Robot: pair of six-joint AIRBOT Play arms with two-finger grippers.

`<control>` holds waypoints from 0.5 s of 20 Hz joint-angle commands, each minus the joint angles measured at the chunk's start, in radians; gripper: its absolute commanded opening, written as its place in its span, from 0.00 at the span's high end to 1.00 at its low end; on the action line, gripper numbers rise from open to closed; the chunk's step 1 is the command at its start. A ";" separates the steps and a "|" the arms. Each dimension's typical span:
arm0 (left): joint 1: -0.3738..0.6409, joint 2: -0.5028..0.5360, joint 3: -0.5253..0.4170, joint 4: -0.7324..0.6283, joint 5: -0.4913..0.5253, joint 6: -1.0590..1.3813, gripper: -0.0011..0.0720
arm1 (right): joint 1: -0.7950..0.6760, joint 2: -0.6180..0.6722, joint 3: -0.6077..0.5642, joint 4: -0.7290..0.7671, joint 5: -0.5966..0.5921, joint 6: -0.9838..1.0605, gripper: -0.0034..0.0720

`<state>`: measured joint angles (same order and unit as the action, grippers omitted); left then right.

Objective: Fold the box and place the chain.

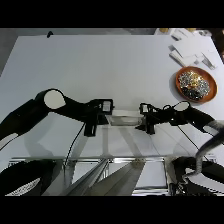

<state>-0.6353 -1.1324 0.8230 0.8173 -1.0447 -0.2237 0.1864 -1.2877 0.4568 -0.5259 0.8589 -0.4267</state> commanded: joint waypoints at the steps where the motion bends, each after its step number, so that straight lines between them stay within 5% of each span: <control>1: -0.080 -0.038 0.001 -0.093 0.129 -0.011 0.98 | 0.000 0.000 0.000 0.000 0.000 0.000 0.61; 7: -0.102 -0.177 0.001 -0.391 0.634 -0.006 0.98 | 0.000 0.000 0.000 0.000 0.000 0.000 0.61; 10: -0.073 -0.246 0.001 -0.506 0.649 -0.013 0.98 | 0.000 0.000 0.000 0.000 0.000 0.000 0.61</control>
<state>-0.7219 -1.3186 0.8230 0.4511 -0.5137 -0.2325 0.1867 -1.2877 0.4568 -0.5259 0.8589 -0.4271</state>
